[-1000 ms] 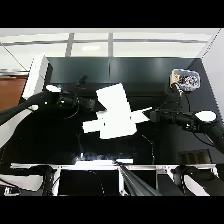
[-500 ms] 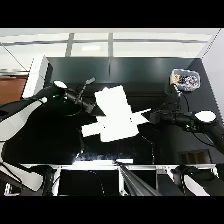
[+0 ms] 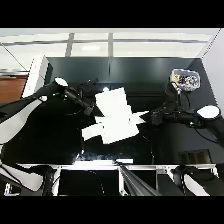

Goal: Fold the box and place the chain.

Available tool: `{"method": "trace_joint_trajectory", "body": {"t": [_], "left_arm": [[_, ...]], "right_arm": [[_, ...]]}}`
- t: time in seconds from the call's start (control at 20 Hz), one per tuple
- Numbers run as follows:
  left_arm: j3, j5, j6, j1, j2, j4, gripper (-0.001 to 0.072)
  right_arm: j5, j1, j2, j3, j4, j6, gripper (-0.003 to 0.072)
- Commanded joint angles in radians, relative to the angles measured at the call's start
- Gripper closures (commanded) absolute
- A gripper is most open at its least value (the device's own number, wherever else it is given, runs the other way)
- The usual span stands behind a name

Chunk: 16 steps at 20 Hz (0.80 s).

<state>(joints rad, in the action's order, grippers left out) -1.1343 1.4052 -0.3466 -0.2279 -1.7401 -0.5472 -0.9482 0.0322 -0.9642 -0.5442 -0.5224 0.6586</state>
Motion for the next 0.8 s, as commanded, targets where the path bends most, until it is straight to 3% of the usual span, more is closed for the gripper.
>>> {"method": "trace_joint_trajectory", "body": {"t": [0.0,0.1,0.25,0.45,0.55,0.75], "left_arm": [[0.02,-0.094,0.008,-0.031,0.096,-0.071,0.0684],[0.095,-0.219,0.112,-0.08,0.199,-0.08,0.0684],[0.198,-0.382,0.378,-0.126,0.274,-0.077,0.0679],[0.2,-0.382,0.479,-0.162,0.236,-0.154,0.0679],[0.2,-0.427,0.493,-0.195,0.227,-0.259,0.068],[0.2,-0.461,0.439,-0.211,0.228,-0.254,0.0679]], "right_arm": [[-0.195,-0.011,0.002,-0.12,-0.269,-0.047,-0.0003],[-0.224,-0.01,0.002,-0.158,-0.316,-0.13,-0.0003],[-0.145,0.037,0.002,-0.159,-0.313,-0.367,-0.0003],[0.034,0.169,-0.009,-0.159,-0.322,-0.541,-0.0002],[0.043,0.209,-0.033,-0.158,-0.357,-0.544,-0.0002],[0.044,0.248,-0.047,-0.101,-0.362,-0.548,-0.0002]]}}
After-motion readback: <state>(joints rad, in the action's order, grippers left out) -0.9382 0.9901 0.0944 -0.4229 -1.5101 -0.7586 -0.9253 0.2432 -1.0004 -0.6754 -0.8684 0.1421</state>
